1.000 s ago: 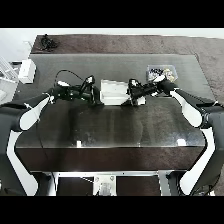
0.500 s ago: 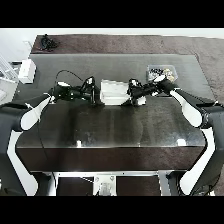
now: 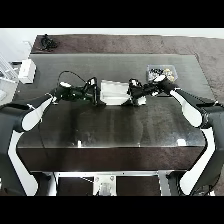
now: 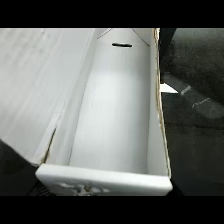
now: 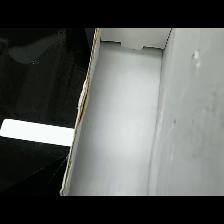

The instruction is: Fold the box and place the chain.

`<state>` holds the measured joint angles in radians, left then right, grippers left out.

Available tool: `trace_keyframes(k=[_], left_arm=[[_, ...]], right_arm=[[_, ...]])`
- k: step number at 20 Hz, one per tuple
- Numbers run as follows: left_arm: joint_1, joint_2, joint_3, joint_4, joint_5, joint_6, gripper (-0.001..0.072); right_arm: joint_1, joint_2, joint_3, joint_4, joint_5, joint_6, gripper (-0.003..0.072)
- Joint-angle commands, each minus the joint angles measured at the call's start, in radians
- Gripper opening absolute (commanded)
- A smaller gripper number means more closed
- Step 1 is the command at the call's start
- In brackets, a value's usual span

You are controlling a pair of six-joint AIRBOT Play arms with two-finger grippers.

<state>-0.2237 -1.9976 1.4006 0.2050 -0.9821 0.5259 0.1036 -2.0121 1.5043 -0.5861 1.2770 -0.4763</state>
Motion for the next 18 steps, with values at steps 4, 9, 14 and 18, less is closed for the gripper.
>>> trace_keyframes(k=[4, 9, 14, 18], left_arm=[[0.000, -0.001, 0.001, 0.021, 0.023, -0.001, 0.0466], [0.000, -0.001, 0.001, 0.020, 0.042, -0.001, 0.0466], [0.000, -0.001, 0.001, 0.019, 0.042, -0.001, 0.0466], [0.000, -0.001, 0.001, 0.019, 0.042, -0.002, 0.0466]], right_arm=[[0.001, 0.000, 0.000, 0.002, -0.001, 0.001, 0.0497], [0.001, 0.000, 0.000, 0.002, -0.001, 0.001, 0.0497], [0.001, 0.000, 0.000, 0.002, -0.001, 0.001, 0.0497], [0.001, 0.000, 0.000, 0.002, -0.001, 0.001, 0.0497]])
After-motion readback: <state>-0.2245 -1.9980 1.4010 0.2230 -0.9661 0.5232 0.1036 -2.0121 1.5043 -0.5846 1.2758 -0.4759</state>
